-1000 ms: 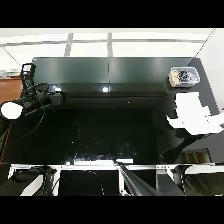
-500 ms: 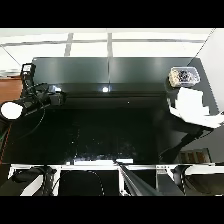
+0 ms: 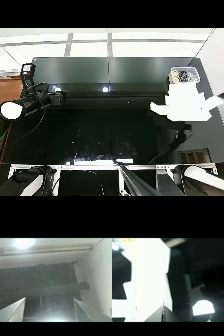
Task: Fold the box and place the chain.
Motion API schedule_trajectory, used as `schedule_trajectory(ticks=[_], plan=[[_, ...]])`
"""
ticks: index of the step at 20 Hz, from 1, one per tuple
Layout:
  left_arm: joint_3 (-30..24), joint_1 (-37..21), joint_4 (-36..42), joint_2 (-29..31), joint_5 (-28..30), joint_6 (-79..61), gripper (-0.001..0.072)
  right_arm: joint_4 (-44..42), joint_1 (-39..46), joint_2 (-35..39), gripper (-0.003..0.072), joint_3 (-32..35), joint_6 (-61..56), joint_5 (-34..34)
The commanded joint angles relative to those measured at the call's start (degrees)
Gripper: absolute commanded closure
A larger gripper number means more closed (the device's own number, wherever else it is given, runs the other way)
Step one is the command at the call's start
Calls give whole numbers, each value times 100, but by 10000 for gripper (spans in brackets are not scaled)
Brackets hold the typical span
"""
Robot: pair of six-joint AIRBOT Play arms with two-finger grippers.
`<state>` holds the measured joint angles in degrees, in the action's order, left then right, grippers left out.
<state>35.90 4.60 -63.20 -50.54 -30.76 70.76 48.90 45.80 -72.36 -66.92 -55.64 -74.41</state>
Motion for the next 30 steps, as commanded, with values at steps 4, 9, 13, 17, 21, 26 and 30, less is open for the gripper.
schedule_trajectory(ticks=[4, 9, 13, 17, 21, 26, 30], plan=[[-2, 2, 94, -4, -284, 0, 2, -896, -1963, 1593, 672, 1635, -466, 1113], [-2, 2, 280, -4, -293, 0, 2, -1270, -3547, 2203, 672, 2876, -741, 2520], [-2, 157, 531, -107, -201, 0, 2, -1683, -4710, 2424, 672, 3803, 26, 3609], [2, 627, 1073, -586, -284, 0, 3, -1882, -5611, 2422, 671, 4277, 149, 4444], [424, 868, 2133, -1663, -1502, -354, 13, -1880, -6035, 2422, 671, 4315, 144, 4474], [1351, 787, 3687, -3316, -3056, -654, 14, -1867, -6037, 2422, 671, 4315, 144, 4461], [1930, 879, 3650, -4295, -3681, -577, 14, -1864, -6039, 2422, 671, 4315, 144, 4424]])
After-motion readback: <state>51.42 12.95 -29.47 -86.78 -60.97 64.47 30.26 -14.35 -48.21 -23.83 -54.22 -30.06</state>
